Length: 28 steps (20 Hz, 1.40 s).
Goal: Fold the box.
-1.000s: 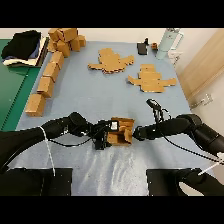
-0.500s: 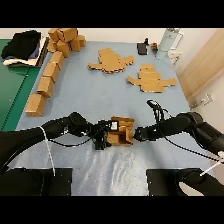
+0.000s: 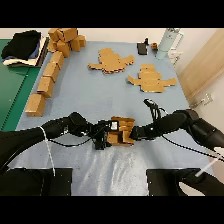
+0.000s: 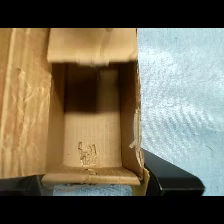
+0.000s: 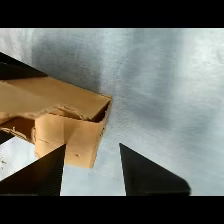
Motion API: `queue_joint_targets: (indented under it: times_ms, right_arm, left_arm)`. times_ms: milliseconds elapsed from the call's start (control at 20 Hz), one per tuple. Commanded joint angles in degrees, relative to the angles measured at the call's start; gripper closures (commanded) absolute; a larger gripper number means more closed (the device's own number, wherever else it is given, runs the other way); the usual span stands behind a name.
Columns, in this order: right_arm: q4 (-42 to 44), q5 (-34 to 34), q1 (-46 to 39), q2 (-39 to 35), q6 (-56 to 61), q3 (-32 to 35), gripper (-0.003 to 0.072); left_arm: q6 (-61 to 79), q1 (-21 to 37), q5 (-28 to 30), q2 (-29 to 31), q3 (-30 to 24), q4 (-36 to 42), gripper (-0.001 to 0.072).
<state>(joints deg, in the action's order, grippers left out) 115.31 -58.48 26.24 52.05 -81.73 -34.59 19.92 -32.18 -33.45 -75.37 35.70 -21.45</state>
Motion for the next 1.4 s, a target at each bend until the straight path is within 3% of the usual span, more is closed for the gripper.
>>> queue_joint_targets:
  times_ms: [0,250,400,450,700,800,900,950,1050,1150,1350]
  right_arm:
    - [-0.57,4.96,4.92,3.58,3.91,-0.42,0.0171]
    - [-16.7,4.79,14.99,9.22,25.24,-4.7,0.0178]
    - [-25.94,-0.11,19.15,14.27,37.2,-7.91,0.0181]
    - [-27.52,-1.07,20.0,15.69,39.39,-8.72,0.0248]
    - [-28.98,-1.66,21.4,20.39,43.89,-11.45,0.0262]
    - [-29.0,-2.03,21.4,21.22,44.24,-11.52,0.042]
    - [-29.29,-2.01,21.4,21.51,44.19,-11.54,0.0664]
    - [-29.46,-2.01,21.4,21.51,44.19,-11.54,0.0682]
    - [-29.49,-1.99,21.4,21.49,43.39,-11.54,0.0679]
    - [-29.4,-2.03,21.4,21.42,43.15,-11.63,0.0353]
    - [-29.33,-2.69,21.4,21.4,43.12,-13.03,0.0326]
  left_arm:
    - [0.02,0.02,0.0,0.0,0.07,0.0,0.0094]
    - [0.02,0.02,0.0,0.0,0.07,0.0,0.0094]
    - [0.02,0.02,0.0,0.0,0.07,0.0,0.0094]
    - [0.02,0.02,0.02,0.0,0.07,0.0,0.0094]
    - [0.02,0.02,0.0,0.0,0.07,0.0,0.0094]
    - [0.02,0.02,0.0,0.0,0.07,0.0,0.0094]
    - [0.02,0.02,0.0,0.0,0.07,0.0,0.0094]
    - [0.02,0.02,0.0,0.0,0.07,0.0,0.0094]
    - [0.02,0.02,0.0,0.0,0.07,0.0,0.0094]
    - [0.02,0.02,0.0,0.0,0.07,0.0,0.0094]
    - [0.02,0.02,0.0,0.0,0.07,0.0,0.0094]
